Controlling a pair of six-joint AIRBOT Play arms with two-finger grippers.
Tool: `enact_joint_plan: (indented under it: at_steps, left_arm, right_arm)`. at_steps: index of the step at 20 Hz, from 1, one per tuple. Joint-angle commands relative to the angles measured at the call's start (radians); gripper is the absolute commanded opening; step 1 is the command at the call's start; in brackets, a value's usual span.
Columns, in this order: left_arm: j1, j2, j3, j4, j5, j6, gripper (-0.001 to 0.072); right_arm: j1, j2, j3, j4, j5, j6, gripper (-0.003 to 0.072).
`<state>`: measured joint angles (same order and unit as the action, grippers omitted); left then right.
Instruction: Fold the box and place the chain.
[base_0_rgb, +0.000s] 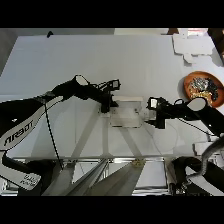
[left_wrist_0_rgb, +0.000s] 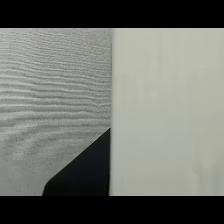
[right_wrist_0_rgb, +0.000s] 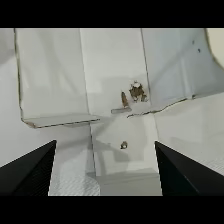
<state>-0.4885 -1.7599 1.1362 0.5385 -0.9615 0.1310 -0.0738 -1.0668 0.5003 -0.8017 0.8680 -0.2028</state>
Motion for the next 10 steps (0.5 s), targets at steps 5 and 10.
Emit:
enact_joint_plan:
  at_steps: [5,10]
  left_arm:
    - [0.001,-0.001,0.0,0.0,0.0,0.0,0.0015]
    - [0.001,-0.001,0.0,0.0,0.0,0.0,0.0015]
  right_arm:
    - [0.043,-0.047,-0.087,0.111,-0.118,-0.11,0.0693]
    - [0.098,-0.047,-0.09,0.201,-0.129,-0.081,0.0693]
